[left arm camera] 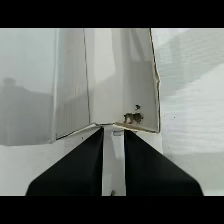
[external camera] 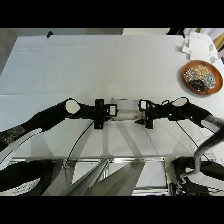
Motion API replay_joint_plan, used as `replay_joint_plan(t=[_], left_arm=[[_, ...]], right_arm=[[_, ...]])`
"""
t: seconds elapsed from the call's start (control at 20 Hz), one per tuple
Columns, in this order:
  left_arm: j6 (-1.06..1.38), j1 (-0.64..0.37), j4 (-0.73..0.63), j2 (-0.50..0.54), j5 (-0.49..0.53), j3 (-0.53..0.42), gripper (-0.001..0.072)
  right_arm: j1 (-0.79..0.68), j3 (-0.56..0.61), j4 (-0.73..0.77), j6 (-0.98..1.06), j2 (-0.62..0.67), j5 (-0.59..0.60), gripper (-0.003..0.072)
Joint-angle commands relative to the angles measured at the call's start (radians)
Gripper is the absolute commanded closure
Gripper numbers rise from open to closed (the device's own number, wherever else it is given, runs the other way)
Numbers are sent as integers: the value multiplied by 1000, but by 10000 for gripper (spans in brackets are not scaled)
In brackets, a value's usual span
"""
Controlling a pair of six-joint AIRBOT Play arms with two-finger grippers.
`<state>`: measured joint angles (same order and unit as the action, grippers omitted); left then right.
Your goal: Fold the box and place the chain.
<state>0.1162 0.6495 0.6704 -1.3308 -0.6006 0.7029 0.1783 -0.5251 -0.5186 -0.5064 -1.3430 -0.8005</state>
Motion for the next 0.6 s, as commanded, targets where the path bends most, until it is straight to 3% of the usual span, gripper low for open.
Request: replay_joint_plan(t=[0.0,0.55], left_arm=[[0,1,-8,-1,-6,0,579],[0,1,-9,-6,-8,0,556]], right_arm=[[0,0,0,0,0,0,294],[0,0,0,0,0,0,294]])
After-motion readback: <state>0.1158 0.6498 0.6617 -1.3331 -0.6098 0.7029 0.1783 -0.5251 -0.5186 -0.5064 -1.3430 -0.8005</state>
